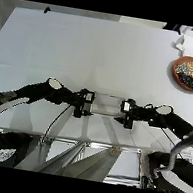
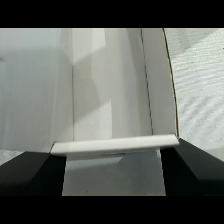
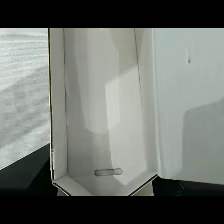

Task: Fold the box and place the chain.

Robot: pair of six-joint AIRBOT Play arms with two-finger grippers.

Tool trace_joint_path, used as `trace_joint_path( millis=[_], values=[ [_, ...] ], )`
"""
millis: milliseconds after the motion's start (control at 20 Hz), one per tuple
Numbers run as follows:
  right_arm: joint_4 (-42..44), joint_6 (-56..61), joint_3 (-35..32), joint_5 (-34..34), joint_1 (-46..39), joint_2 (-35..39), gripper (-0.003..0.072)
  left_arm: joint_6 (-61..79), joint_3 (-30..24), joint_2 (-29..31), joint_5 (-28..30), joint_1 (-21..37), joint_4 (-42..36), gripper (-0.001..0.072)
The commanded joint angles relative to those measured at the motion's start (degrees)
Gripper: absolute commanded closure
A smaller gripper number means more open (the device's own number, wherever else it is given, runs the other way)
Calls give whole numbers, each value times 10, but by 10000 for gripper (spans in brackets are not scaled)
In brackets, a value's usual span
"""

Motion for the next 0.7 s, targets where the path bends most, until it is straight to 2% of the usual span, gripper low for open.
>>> trace_joint_path(
  millis=[0, 50, 100, 400, 650],
  values=[
    [0, 2, 0, 2, 0, 4, 95, 0, 0, 0, 0, 0, 0, 459],
    [0, 2, 0, 2, 0, 8, 22, 0, 0, 0, -1, 0, 0, 459],
    [0, 2, 0, 1, 0, 13, -2, 0, 0, 0, 0, 0, 0, 459],
    [-4, 17, 0, -2, 0, 35, -2, 0, 0, 0, -1, 0, 0, 459],
    [-78, 115, 0, -13, 0, 36, -3, 0, 0, 0, -1, 0, 0, 459]
  ],
)
